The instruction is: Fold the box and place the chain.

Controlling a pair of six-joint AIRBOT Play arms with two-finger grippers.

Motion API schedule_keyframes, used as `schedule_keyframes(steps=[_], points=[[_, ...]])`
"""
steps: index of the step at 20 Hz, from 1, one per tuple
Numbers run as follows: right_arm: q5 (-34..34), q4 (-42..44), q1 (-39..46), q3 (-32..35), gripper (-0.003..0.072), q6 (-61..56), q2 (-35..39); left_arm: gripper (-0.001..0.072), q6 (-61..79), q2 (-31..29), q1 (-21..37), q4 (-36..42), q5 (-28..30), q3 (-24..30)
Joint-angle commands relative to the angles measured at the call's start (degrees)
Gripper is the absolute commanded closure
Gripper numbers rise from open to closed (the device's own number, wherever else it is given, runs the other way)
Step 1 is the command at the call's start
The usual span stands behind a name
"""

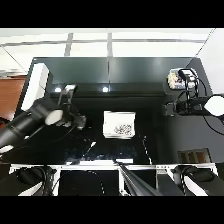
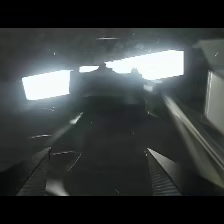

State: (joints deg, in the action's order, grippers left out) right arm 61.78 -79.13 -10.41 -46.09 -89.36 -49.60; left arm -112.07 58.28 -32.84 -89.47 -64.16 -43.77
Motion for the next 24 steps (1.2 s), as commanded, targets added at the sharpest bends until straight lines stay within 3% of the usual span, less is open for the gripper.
schedule_keyframes(steps=[1,2,4,9,10,12,15,24], points=[[0.00,1.55,0.00,0.00,0.0378,-1.01,0.04,0.0037,47.17,-5.44,14.05,37.40,8.02,13.09],[-0.02,1.79,0.02,0.00,0.0378,-1.86,0.04,0.0037,62.42,-3.98,15.93,43.87,4.63,14.86],[0.13,1.79,0.02,0.00,0.0378,-2.69,0.04,-0.0008,85.99,-0.87,15.96,47.82,2.91,16.44],[0.26,2.43,0.02,0.00,0.0378,-2.82,0.04,-0.0010,123.38,2.45,10.56,45.42,14.27,16.26],[0.28,2.43,0.02,0.00,0.0378,-2.82,0.04,-0.0010,126.05,3.26,9.25,45.13,16.04,15.63],[0.26,2.51,0.00,0.00,0.0378,-2.82,0.04,-0.0010,127.45,7.23,8.59,52.54,18.75,14.51],[0.26,2.69,0.00,0.00,0.0378,-2.82,0.04,-0.0010,129.70,12.81,8.63,57.51,18.32,12.02],[-0.57,2.64,0.00,0.00,0.0378,-2.80,0.04,-0.0009,133.31,15.76,7.98,65.79,19.37,11.26]])
